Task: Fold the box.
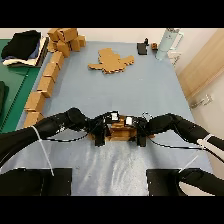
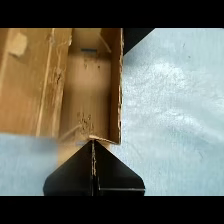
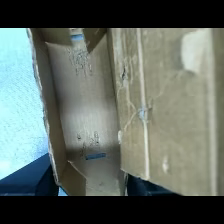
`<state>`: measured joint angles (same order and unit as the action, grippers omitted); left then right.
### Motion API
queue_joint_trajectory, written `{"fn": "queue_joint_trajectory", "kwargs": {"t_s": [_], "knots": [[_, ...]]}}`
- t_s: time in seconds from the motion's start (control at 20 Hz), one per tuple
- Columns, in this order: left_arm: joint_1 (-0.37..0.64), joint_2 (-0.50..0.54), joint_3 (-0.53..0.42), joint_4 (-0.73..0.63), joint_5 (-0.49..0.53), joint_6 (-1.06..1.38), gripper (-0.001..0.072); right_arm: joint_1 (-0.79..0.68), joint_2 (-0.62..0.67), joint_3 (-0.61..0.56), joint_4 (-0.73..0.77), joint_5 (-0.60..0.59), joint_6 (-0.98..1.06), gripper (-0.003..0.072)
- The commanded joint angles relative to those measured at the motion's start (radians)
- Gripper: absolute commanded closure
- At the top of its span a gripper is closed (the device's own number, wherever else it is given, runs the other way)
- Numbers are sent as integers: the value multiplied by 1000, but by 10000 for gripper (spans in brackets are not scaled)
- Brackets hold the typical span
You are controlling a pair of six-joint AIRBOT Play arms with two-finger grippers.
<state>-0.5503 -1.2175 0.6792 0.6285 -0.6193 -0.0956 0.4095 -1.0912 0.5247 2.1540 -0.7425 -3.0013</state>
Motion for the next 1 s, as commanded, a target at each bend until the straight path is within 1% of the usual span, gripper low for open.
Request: {"fn": "queue_joint_trajectory", "kwargs": {"t_s": [0.0, 0.05, 0.1, 0.2, 0.25, 0.35, 0.4, 0.5, 0.6, 0.65, 0.85, 0.95], "knots": [[28, 89, 1, 293, 5, -357, 697, 0, 0, 0, 0, 0, -2, 206], [52, 130, 1, 364, 3, -489, 697, 0, 0, 0, -1, 0, -2, 206], [82, 169, 1, 399, -5, -621, 698, 0, 0, 0, 0, 0, -2, 206], [168, 237, -2, 407, -52, -858, 698, 0, 0, 0, 0, 0, -2, 206], [221, 260, -6, 408, -94, -958, 698, 0, 0, 0, 0, 0, -2, 206], [334, 267, -23, 408, -194, -1151, 698, 0, 0, 0, 0, 0, -2, 206], [381, 261, -42, 402, -233, -1210, 698, 0, 0, 0, 0, 0, -2, 206], [432, 237, -85, 360, -290, -1221, 697, 0, 0, 0, 0, 0, -2, 206], [418, 211, -120, 301, -294, -1221, 698, 0, 0, 0, 0, 0, -2, 206], [397, 196, -129, 275, -277, -1221, 697, 0, 0, 0, -1, 0, -2, 206], [260, 139, -133, 180, -167, -1223, 698, 0, 0, 0, 0, 0, -2, 206], [190, 108, -133, 164, -115, -1262, 697, 0, 0, 0, -1, 0, -2, 206]]}}
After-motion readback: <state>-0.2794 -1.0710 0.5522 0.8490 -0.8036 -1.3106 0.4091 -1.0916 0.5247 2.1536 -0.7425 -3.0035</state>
